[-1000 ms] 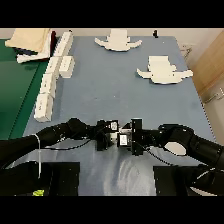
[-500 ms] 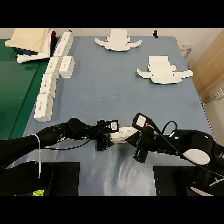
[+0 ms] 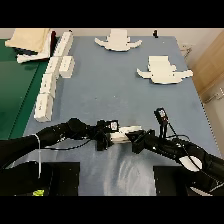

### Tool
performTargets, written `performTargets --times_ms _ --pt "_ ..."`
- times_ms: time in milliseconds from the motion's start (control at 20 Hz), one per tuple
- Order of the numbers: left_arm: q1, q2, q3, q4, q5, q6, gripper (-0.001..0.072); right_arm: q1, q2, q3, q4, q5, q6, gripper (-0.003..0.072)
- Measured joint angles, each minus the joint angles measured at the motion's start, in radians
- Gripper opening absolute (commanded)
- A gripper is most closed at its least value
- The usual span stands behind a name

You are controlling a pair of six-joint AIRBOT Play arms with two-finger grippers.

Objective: Fold the box.

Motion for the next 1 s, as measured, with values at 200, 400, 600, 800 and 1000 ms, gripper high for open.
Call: performTargets --times_ms 200,400,600,800,1000 --pt "0.000 0.000 0.000 0.000 0.000 0.000 0.0525 0.000 -0.058 -0.011 0.021 -0.031 0.014 0.0001" --pt "0.000 0.000 0.000 0.000 0.000 0.000 0.0525 0.001 -0.127 -0.014 0.029 -0.048 0.019 0.0000" --pt "0.000 0.000 0.000 -0.001 0.000 -0.003 0.0525 0.014 -0.176 -0.015 0.030 -0.061 0.021 0.0001" --pt "0.000 0.000 0.000 -0.001 0.000 -0.003 0.0525 0.030 -0.197 -0.023 0.033 -0.075 0.021 0.0001" --pt "0.000 0.000 0.000 0.001 0.000 0.002 0.0525 0.036 -0.183 -0.029 0.043 -0.068 0.021 0.0002"
